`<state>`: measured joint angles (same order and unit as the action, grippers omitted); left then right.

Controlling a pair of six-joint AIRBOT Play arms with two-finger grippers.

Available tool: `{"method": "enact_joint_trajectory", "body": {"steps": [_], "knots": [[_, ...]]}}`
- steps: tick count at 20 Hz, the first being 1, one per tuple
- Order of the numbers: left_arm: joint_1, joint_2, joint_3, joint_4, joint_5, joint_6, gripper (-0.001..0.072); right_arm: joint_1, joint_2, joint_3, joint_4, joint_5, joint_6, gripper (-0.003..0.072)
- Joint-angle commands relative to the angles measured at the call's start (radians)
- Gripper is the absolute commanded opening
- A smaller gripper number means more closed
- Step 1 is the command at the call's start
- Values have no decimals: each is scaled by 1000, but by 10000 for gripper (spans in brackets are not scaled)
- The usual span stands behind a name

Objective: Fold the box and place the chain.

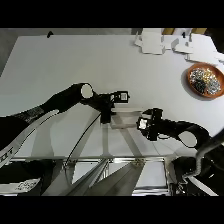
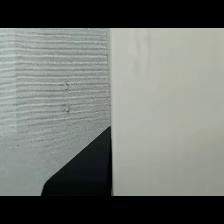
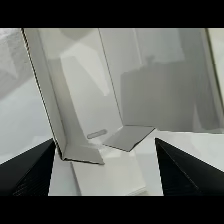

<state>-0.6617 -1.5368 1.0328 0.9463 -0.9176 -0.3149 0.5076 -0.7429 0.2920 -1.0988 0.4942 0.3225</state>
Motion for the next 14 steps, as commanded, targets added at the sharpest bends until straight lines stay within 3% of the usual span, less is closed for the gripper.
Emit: {"method": "enact_joint_trajectory", "body": {"steps": [1,7,14], "knots": [[-1,0,0,0,1,0,13,-82,-55,25,192,31,-202,697],[-1,0,0,0,1,0,13,-196,-143,34,431,124,-502,696],[-1,0,0,0,1,0,13,-268,-237,42,605,204,-715,695]]}}
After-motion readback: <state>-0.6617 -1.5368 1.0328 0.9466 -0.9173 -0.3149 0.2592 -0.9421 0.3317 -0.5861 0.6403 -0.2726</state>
